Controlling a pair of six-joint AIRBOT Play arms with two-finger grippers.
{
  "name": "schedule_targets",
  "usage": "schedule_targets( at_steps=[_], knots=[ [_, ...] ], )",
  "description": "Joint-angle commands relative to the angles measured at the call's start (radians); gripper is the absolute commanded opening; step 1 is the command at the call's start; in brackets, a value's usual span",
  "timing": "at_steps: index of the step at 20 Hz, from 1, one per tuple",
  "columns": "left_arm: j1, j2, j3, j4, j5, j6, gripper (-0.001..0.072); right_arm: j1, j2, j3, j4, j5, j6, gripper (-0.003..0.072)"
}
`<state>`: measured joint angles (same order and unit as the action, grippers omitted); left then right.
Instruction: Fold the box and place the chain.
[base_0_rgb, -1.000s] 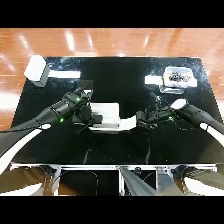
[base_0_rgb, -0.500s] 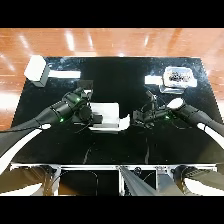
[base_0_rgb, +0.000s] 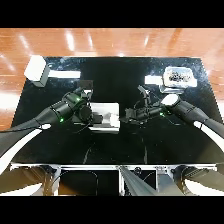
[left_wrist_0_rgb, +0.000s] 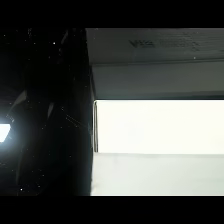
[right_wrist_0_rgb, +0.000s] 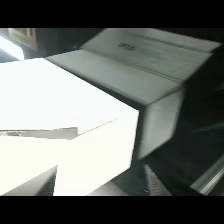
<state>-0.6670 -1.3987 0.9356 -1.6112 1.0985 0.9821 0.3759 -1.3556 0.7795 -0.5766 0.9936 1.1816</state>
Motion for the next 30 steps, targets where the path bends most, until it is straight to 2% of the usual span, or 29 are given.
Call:
schedule_targets(
  at_steps=[1, 3, 5, 10, 14, 15, 16, 18, 20, 23, 24, 28, 30],
  knots=[
    [-0.001, 0.000, 0.000, -0.002, 0.002, -0.006, 0.0021, 0.041, 0.000, 0.021, 0.000, -0.023, 0.016, 0.0711],
    [-0.001, 0.000, 0.000, -0.003, 0.002, -0.011, 0.0021, 0.056, 0.000, 0.041, -0.011, -0.010, 0.084, 0.0711],
    [-0.001, 0.000, 0.000, -0.003, 0.002, -0.011, 0.0021, 0.087, 0.000, 0.072, -0.089, -0.013, 0.183, 0.0710],
    [0.000, 0.000, 0.000, 0.001, 0.002, -0.011, 0.0021, 0.253, 0.000, 0.206, -0.595, -0.027, 0.638, 0.0710],
    [-0.001, 0.000, 0.000, -0.003, 0.002, -0.022, 0.0021, 0.360, 0.000, 0.280, -0.803, -0.026, 0.838, 0.0709],
    [-0.001, 0.000, 0.000, -0.003, 0.002, -0.022, 0.0021, 0.378, -0.004, 0.289, -0.831, -0.026, 0.867, 0.0708],
    [-0.001, 0.000, 0.000, -0.003, 0.002, -0.022, 0.0021, 0.390, -0.011, 0.295, -0.853, -0.022, 0.895, 0.0667],
    [-0.001, 0.000, 0.000, -0.003, 0.002, -0.021, 0.0021, 0.409, -0.036, 0.314, -0.879, -0.003, 0.933, 0.0659],
    [-0.001, 0.000, 0.000, -0.002, 0.009, -0.021, 0.0021, 0.425, -0.069, 0.343, -0.889, 0.017, 0.956, 0.0607],
    [0.000, 0.000, 0.000, -0.002, 0.024, -0.021, 0.0021, 0.430, -0.103, 0.382, -0.903, 0.065, 1.004, 0.0594],
    [0.000, 0.000, 0.000, -0.001, 0.028, -0.021, 0.0021, 0.431, -0.112, 0.391, -0.902, 0.077, 1.012, 0.0549],
    [0.000, 0.000, 0.000, -0.002, 0.025, -0.021, 0.0021, 0.430, -0.139, 0.392, -0.902, 0.120, 1.026, 0.0549],
    [0.000, 0.000, 0.000, -0.002, 0.024, -0.021, 0.0021, 0.431, -0.155, 0.392, -0.890, 0.128, 1.007, 0.0351]
  ],
)
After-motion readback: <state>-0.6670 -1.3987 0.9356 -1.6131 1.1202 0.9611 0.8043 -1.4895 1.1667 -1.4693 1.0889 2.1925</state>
